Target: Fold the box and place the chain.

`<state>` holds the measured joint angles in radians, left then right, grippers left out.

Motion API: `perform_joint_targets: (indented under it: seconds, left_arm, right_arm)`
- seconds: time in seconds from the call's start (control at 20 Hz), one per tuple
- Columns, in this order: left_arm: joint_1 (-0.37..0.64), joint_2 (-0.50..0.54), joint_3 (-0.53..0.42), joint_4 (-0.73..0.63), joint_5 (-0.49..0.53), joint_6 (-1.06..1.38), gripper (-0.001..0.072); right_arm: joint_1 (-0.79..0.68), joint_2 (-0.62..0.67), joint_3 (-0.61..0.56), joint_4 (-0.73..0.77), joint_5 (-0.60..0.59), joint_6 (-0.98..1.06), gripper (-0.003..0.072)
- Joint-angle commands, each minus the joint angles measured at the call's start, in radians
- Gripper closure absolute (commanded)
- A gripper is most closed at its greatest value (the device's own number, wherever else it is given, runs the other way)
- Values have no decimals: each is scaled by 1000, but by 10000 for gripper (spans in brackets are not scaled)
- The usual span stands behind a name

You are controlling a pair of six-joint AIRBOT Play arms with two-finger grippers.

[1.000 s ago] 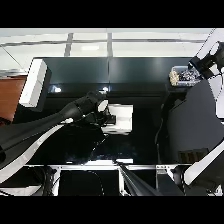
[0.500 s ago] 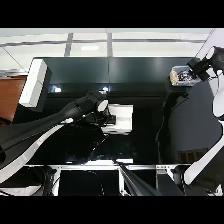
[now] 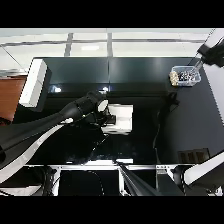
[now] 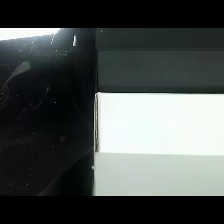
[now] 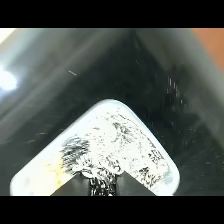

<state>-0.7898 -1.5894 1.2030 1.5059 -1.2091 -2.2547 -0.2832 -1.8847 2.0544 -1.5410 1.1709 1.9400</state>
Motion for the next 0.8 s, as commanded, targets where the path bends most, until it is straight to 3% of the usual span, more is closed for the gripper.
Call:
perform_joint_targets:
  seconds: [0.0,0.4,0.75]
  left_arm:
    - [1,0,0,0,3,0,682]
    - [1,0,0,0,0,0,682]
    - [1,0,0,0,0,0,682]
  right_arm:
    - [6,168,1,4,32,-124,670]
    - [51,569,1,101,20,-247,670]
    - [68,780,1,444,252,-327,670]
